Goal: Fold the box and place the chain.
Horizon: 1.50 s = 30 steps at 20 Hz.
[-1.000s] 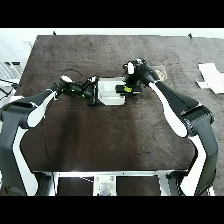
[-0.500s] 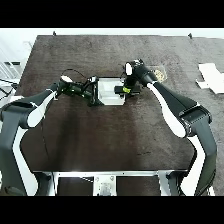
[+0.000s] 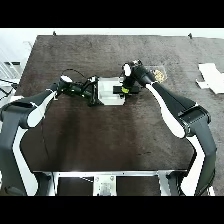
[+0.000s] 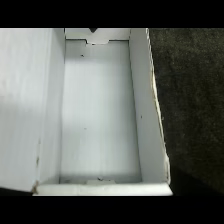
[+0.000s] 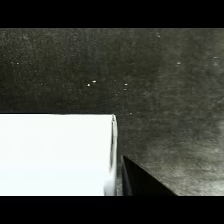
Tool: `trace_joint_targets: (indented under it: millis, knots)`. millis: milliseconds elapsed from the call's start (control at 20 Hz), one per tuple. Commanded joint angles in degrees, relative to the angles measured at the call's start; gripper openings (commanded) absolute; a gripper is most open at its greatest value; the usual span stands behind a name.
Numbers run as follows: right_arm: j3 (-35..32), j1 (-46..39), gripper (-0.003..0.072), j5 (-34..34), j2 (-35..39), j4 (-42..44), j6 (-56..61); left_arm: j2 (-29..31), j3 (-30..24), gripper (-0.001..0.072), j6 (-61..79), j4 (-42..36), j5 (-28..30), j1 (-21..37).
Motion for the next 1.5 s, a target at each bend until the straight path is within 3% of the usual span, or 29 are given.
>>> trace_joint_targets:
  millis: [0,100,300,400,550,650,1100,1450]
  knots:
    - [0.0,0.3,0.0124,-0.3,-0.8,0.9,0.1,0.0,0.0,0.0407,0.0,0.0,0.0,0.0]
    - [0.0,0.3,0.0007,-0.4,-0.9,0.9,0.0,0.0,0.0,0.0407,0.0,0.0,0.0,0.0]
    - [0.0,0.3,0.0021,-1.7,-0.9,0.9,-0.1,0.0,0.0,0.0407,0.0,0.0,0.0,0.0]
    - [0.1,0.3,0.0239,-2.5,-0.8,0.9,-0.1,0.0,0.0,0.0408,0.0,0.0,0.0,0.0]
    - [0.1,0.3,0.0390,-2.5,-0.3,0.9,-0.3,0.0,0.0,0.0407,0.0,0.0,0.0,0.0]
    - [0.1,0.2,0.0450,-2.5,0.5,0.5,-0.5,0.0,0.0,0.0407,0.0,0.0,0.0,0.0]
    - [0.1,0.3,0.0451,-2.0,5.4,-0.2,-2.7,0.0,0.0,0.0408,0.0,0.0,0.0,0.0]
    - [0.0,-1.3,0.0451,-2.8,14.7,-3.5,-15.7,0.0,0.0,0.0407,0.0,0.0,0.0,0.0]
